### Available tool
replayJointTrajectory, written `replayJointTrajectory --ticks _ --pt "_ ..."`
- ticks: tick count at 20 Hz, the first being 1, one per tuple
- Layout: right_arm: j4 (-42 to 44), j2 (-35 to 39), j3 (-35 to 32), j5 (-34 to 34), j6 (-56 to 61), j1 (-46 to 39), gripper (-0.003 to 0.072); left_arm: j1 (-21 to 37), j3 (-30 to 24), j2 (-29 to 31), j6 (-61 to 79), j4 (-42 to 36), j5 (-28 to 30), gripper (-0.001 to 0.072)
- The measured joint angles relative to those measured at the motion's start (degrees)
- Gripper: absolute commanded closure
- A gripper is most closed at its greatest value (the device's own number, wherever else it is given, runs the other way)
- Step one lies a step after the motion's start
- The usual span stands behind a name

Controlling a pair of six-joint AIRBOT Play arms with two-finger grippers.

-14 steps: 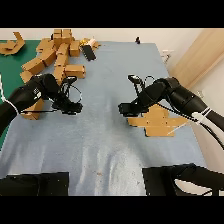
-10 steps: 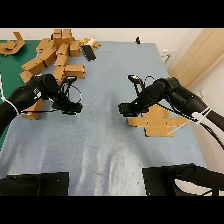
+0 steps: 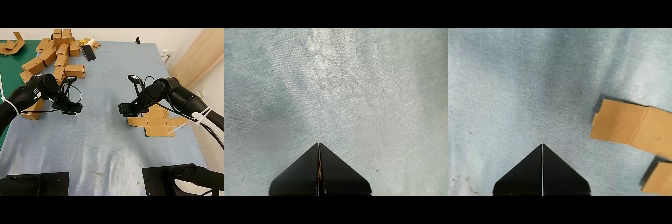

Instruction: Fold the box.

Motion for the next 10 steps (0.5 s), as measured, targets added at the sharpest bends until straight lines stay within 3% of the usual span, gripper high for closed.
replayJointTrajectory --ticks 5,8,10 --pt "3.1 -0.04 0.0 0.42 2.14 0.0 0.0678 0.0 0.0 0.0 -0.02 -0.02 0.0 0.0698" --pt "-2.08 -0.04 1.53 -1.68 6.27 -1.79 0.0664 0.0 0.0 0.0 -0.02 -0.07 0.26 0.0698" --pt "-10.25 -0.04 3.89 -6.67 8.79 -6.38 0.0468 0.0 0.0 0.0 -0.02 -0.17 0.63 0.0698"
